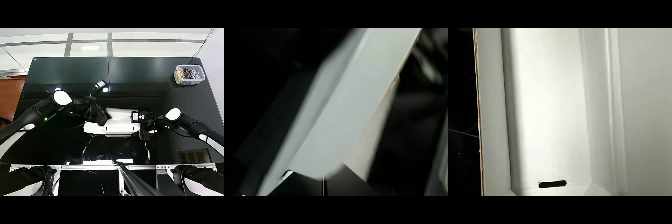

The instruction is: Fold the box and place the chain.

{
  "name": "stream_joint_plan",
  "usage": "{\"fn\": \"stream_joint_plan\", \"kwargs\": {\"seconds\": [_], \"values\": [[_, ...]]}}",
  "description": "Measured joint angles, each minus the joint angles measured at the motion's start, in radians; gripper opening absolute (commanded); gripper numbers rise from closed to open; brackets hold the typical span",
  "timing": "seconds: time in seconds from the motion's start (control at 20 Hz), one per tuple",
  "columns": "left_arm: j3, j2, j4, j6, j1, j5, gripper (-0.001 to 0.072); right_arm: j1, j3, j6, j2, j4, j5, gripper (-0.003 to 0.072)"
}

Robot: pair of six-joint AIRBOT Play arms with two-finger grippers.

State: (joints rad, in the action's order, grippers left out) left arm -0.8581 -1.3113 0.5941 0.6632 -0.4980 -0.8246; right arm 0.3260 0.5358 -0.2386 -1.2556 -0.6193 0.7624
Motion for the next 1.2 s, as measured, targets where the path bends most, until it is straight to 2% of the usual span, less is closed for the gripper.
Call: {"fn": "stream_joint_plan", "kwargs": {"seconds": [0.1, 0.25, 0.55, 0.65, 0.8, 0.95, 1.15, 1.2], "values": [[0.001, -0.035, -0.034, 0.011, 0.010, 0.091, 0.0025, 0.000, 0.000, 0.000, 0.000, -0.001, 0.000, 0.0437], [0.002, -0.087, 0.000, 0.018, 0.013, 0.134, 0.0025, 0.000, 0.000, 0.000, 0.000, -0.002, 0.000, 0.0436], [0.002, -0.154, 0.076, 0.026, 0.008, 0.040, 0.0022, 0.000, 0.000, -0.003, 0.000, -0.005, 0.005, 0.0437], [-0.009, -0.152, 0.146, 0.093, 0.028, 0.026, 0.0023, 0.000, 0.000, -0.002, 0.000, -0.005, 0.007, 0.0437], [-0.026, -0.078, 0.245, 0.187, 0.092, 0.024, 0.0023, 0.000, 0.000, 0.000, 0.000, -0.003, 0.004, 0.0436], [-0.013, 0.054, 0.313, 0.212, 0.163, 0.017, 0.0028, 0.000, 0.000, 0.000, 0.000, -0.003, 0.002, 0.0437], [0.089, 0.196, 0.314, 0.068, 0.230, -0.034, 0.0028, 0.000, 0.000, 0.000, 0.000, -0.003, 0.001, 0.0437], [0.117, 0.211, 0.311, -0.012, 0.237, -0.076, 0.0074, 0.000, 0.000, 0.000, 0.000, -0.003, 0.001, 0.0437]]}}
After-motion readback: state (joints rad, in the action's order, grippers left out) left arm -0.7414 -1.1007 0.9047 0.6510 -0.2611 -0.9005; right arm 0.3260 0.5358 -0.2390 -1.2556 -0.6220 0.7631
